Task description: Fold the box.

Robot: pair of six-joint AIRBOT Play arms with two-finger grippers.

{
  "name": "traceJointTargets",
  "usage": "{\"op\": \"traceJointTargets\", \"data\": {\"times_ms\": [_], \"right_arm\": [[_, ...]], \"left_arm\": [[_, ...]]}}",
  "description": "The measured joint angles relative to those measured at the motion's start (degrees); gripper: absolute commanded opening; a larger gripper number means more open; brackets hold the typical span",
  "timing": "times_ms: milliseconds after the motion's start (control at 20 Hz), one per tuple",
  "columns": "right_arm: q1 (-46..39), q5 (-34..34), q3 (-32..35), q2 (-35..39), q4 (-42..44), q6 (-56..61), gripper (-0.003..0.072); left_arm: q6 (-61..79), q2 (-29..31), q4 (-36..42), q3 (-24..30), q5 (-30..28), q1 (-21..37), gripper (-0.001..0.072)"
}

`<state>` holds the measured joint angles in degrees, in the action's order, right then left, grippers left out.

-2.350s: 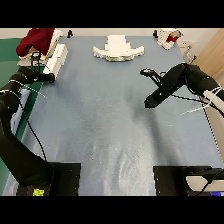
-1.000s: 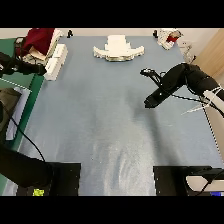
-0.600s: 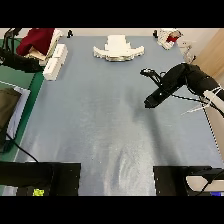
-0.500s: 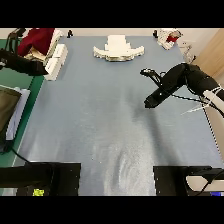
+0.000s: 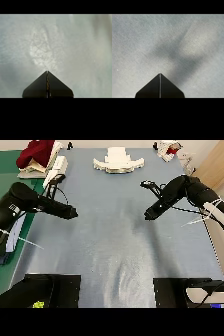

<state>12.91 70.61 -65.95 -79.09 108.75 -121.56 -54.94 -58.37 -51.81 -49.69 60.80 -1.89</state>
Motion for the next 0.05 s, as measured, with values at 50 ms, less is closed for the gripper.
{"op": "traceJointTargets", "data": {"times_ms": [50], "right_arm": [[0.0,0.0,0.0,0.0,0.0,0.0,0.0002]], "left_arm": [[-0.1,0.3,0.0,0.9,-0.5,-0.9,0.0015]]}}
